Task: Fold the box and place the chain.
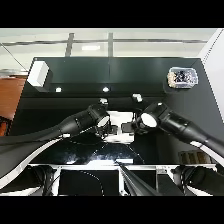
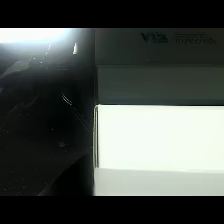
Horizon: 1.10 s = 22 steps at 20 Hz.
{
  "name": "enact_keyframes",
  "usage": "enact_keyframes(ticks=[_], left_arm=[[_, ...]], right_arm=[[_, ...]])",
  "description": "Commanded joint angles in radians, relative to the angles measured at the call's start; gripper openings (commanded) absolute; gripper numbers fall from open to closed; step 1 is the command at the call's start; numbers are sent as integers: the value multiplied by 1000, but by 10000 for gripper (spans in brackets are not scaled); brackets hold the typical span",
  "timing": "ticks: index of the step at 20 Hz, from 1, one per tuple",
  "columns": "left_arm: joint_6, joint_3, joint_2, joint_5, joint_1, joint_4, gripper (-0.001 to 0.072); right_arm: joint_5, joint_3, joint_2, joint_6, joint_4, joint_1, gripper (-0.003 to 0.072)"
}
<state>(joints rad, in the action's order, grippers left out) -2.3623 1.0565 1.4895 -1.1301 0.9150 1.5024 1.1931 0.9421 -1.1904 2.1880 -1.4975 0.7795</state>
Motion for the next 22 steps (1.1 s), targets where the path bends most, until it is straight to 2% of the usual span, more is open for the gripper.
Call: enact_keyframes(ticks=[1,3,6,8,10,11,12,14,16,22], left_arm=[[-1,0,0,-9,0,0,31],[-1,0,0,-18,0,0,31],[-1,0,0,-19,0,0,31],[-1,0,0,-21,0,0,31],[-1,0,0,-27,0,0,32],[-1,0,0,-32,0,0,31],[-1,0,0,-32,0,0,32],[-1,0,0,-31,0,0,32],[-1,0,0,-31,0,0,32],[-1,0,0,-31,0,0,31]], right_arm=[[108,92,74,-113,-57,-32,295],[166,130,127,-141,-208,-76,294],[174,132,165,-174,-552,-179,294],[71,127,163,-182,-634,-304,294],[-78,124,142,-184,-604,-463,297],[-136,124,114,-185,-590,-541,493],[-187,126,75,-198,-565,-618,720],[-263,152,-8,-236,-439,-740,720],[-300,233,-128,-275,-307,-824,719],[-246,606,-502,-294,-151,-933,717]])
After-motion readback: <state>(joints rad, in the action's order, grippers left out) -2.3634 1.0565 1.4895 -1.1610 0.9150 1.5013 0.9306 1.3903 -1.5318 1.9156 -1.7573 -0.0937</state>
